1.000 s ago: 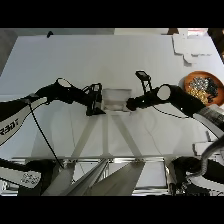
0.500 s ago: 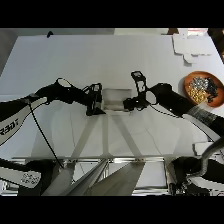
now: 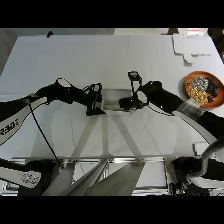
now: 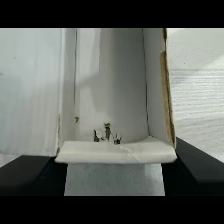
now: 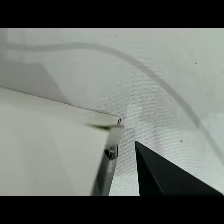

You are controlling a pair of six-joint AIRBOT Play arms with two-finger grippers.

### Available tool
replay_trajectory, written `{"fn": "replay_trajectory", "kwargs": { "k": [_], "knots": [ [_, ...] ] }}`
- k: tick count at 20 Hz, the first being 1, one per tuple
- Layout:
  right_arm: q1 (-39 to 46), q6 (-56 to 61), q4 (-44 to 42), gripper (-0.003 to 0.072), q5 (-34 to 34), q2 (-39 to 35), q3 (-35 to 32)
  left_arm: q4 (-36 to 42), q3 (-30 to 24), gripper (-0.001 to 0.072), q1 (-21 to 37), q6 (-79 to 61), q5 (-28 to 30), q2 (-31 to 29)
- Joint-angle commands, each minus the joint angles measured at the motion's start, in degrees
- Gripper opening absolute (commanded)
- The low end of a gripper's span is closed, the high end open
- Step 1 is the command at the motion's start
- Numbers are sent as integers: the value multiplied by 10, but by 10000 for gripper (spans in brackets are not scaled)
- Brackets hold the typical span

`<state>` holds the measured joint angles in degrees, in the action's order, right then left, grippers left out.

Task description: Fold the box and place the chain.

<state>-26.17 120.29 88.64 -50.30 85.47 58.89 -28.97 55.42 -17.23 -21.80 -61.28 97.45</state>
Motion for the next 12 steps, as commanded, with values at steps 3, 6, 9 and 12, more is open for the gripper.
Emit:
{"fn": "replay_trajectory", "kwargs": {
  "k": [3,6,9,12],
  "knots": [
    [-4,90,25,238,-21,31,13,0,0,208,0,0,0,0],
    [-4,90,26,12,0,31,13,0,0,208,0,0,0,0],
    [-4,89,26,20,4,31,13,0,0,208,0,0,0,0],
    [-4,88,26,296,1,21,13,0,0,208,0,0,0,0]
  ]
}}
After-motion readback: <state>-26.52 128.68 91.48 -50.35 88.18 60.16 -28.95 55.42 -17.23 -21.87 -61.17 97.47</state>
